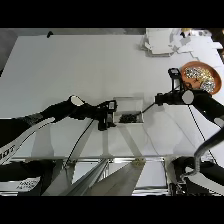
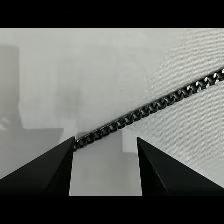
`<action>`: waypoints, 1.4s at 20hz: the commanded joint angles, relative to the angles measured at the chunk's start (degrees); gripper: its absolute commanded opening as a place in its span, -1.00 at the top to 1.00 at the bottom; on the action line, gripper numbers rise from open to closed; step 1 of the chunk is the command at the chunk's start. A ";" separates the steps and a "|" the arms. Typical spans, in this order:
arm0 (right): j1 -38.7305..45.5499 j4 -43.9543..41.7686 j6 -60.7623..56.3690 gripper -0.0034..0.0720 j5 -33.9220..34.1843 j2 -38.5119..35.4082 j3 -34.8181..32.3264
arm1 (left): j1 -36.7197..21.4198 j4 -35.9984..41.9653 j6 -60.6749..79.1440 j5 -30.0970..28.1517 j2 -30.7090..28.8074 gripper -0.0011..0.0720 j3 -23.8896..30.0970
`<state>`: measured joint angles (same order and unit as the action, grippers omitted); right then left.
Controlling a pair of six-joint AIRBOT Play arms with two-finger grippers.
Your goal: Fold the box and place the chain.
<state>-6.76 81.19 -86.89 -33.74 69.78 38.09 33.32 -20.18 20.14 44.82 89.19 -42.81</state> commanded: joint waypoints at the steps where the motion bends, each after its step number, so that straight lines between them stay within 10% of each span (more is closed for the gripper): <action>1: 0.11 0.00 -1.88 -0.14 2.12 3.02 0.00 | -0.02 0.00 0.04 -0.02 -0.04 0.56 0.04; 17: 0.11 0.02 -1.81 0.31 4.26 4.46 0.00 | -0.02 0.00 0.02 0.00 -0.04 0.56 0.04; 19: 0.11 0.02 -1.14 0.81 3.82 4.46 0.00 | -0.02 0.00 0.02 -0.02 -0.04 0.56 0.04; 28: 0.09 -0.52 2.95 0.87 -6.43 -2.91 0.17 | -0.02 0.00 0.02 0.00 -0.04 0.56 0.04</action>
